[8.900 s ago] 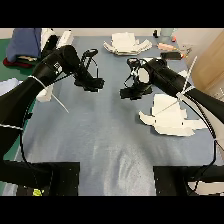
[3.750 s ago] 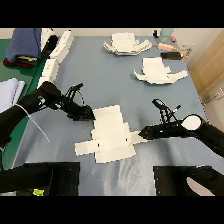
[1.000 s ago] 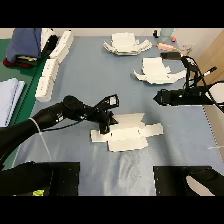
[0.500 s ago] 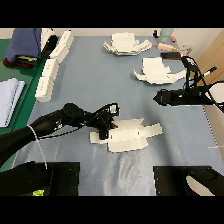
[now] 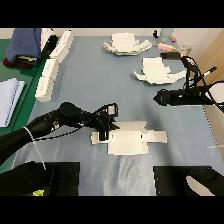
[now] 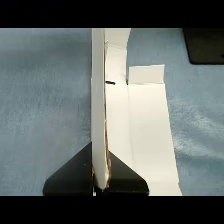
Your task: Fold the box.
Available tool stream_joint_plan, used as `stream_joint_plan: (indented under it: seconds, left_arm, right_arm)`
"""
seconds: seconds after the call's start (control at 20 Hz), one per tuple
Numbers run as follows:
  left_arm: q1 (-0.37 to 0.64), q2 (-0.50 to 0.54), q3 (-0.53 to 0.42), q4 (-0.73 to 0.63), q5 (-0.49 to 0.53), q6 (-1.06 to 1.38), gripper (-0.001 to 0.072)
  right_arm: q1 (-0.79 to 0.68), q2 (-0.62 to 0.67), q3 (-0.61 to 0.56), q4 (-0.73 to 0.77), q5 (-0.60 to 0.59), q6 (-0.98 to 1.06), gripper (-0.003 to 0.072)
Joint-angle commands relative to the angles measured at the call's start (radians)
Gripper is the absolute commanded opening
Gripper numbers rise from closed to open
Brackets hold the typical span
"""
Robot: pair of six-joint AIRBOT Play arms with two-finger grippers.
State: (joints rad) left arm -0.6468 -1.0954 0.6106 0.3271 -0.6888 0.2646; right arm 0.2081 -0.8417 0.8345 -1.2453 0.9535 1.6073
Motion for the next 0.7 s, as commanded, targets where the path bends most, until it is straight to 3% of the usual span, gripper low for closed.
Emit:
stream_joint_plan:
  seconds: [0.0,0.25,0.65]
  left_arm:
    - [0.048,-0.008,-0.001,-0.013,-0.018,0.014,0.0013]
    - [0.066,-0.071,-0.001,-0.013,-0.057,0.008,0.0014]
    - [0.067,-0.072,-0.027,-0.008,-0.079,-0.002,0.0014]
  right_arm:
    - [-0.001,-0.001,0.001,0.0,0.0,0.0,0.0342]
    - [-0.001,-0.001,0.001,0.0,-0.001,0.0,0.0343]
    - [-0.001,-0.001,0.001,0.0,0.0,0.0,0.0342]
